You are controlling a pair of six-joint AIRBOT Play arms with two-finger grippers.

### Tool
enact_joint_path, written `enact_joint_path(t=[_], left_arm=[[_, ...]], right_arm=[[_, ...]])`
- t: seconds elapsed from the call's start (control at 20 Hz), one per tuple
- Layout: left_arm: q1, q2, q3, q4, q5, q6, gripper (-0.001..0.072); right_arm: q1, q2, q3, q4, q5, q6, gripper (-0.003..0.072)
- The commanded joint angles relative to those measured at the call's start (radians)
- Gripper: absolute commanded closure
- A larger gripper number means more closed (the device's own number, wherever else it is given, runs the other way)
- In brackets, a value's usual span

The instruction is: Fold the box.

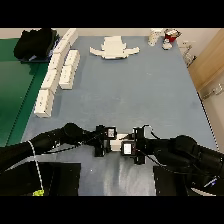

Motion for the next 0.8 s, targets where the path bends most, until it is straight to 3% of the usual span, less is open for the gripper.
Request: enact_joint_path(t=[0.0, 0.75], left_arm=[[0.000, 0.000, 0.000, 0.002, -0.004, 0.000, 0.0234], [0.000, 0.000, 0.000, 0.002, -0.004, 0.000, 0.0234]], right_arm=[[0.023, 0.024, 0.002, -0.002, 0.004, 0.005, 0.0275], [0.021, 0.021, 0.065, -0.150, 0.000, 0.089, 0.0282]])
